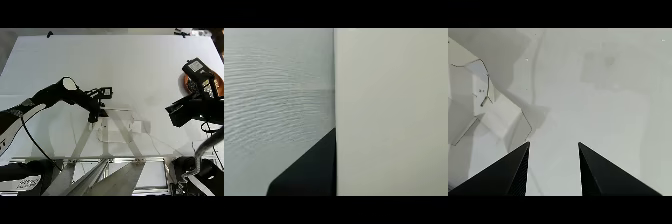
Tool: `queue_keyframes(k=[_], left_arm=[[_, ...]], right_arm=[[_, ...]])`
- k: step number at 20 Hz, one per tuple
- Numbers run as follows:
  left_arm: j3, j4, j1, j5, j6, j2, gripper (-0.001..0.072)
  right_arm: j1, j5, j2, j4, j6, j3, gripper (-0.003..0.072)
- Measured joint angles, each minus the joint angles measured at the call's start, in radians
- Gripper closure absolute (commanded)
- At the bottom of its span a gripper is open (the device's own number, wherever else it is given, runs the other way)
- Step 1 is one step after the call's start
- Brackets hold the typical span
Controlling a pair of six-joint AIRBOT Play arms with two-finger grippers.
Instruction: Fold the box and place the chain.
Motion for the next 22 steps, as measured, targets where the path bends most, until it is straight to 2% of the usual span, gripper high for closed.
queue_keyframes(k=[4, 12, 22], left_arm=[[0.000, -0.001, -0.011, 0.027, 0.007, -0.016, 0.0708], [0.000, -0.086, -0.014, 0.121, 0.011, -0.023, 0.0708], [0.000, -0.113, -0.014, 0.146, 0.010, -0.055, 0.0706]], right_arm=[[0.000, -0.002, 0.000, 0.004, 0.000, 0.000, 0.0339], [0.000, -0.005, 0.000, 0.006, 0.000, 0.000, 0.0339], [0.000, -0.007, 0.000, 0.006, 0.000, 0.000, 0.0339]])
